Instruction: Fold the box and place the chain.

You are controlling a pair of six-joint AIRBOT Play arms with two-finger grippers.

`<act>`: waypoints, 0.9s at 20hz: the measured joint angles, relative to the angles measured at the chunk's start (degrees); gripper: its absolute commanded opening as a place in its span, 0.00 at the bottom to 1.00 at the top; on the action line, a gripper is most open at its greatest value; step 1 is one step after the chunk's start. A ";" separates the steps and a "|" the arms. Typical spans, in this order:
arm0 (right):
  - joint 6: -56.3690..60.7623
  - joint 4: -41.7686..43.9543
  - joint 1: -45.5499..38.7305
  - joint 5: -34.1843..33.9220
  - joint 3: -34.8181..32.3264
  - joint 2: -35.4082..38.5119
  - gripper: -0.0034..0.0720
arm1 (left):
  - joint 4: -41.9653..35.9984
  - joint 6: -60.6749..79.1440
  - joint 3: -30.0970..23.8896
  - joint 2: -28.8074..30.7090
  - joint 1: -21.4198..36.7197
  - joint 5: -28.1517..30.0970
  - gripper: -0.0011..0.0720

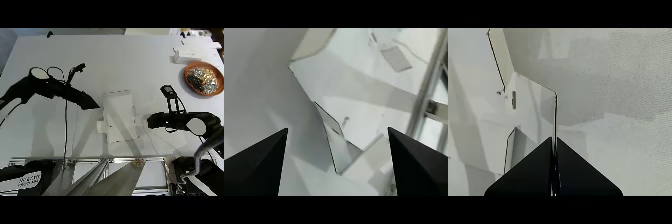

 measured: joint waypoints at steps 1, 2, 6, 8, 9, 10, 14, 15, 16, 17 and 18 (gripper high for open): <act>0.00 0.00 0.00 0.02 0.00 0.00 0.07 | -0.52 0.76 -0.59 -0.26 -0.85 2.27 0.96; 0.00 -0.02 0.00 0.04 0.00 0.00 0.07 | -0.90 1.55 -1.05 -0.63 -1.84 4.68 0.96; 0.00 -0.02 0.00 0.07 0.00 0.00 0.07 | -3.72 5.20 -1.86 -3.91 -4.68 9.57 0.96; 0.00 -0.02 0.00 0.07 0.00 0.00 0.07 | -7.06 7.67 -1.92 -6.43 -5.22 10.27 0.95; 0.00 -0.02 0.00 0.09 0.00 0.00 0.07 | -8.90 9.09 -1.86 -7.69 -5.42 10.21 0.92; 0.00 -0.02 0.00 0.11 0.00 0.00 0.07 | -10.62 10.49 -1.73 -8.83 -5.53 9.62 0.88; 0.00 -0.02 0.00 0.31 0.00 0.00 0.07 | -13.25 13.97 -1.44 -11.15 -6.08 7.69 0.84; 0.00 0.00 0.00 0.33 0.00 0.00 0.07 | -13.22 14.38 -1.42 -11.41 -6.14 7.50 0.71; 0.00 -0.02 0.00 0.35 0.00 0.00 0.07 | -13.27 14.73 -1.40 -11.58 -6.16 7.28 0.60; -0.02 0.00 0.00 0.37 0.00 0.00 0.07 | -13.31 14.97 -1.38 -11.72 -6.21 7.15 0.54; 0.00 0.00 0.00 0.39 0.00 0.00 0.07 | -13.33 15.17 -1.38 -11.82 -6.25 6.95 0.47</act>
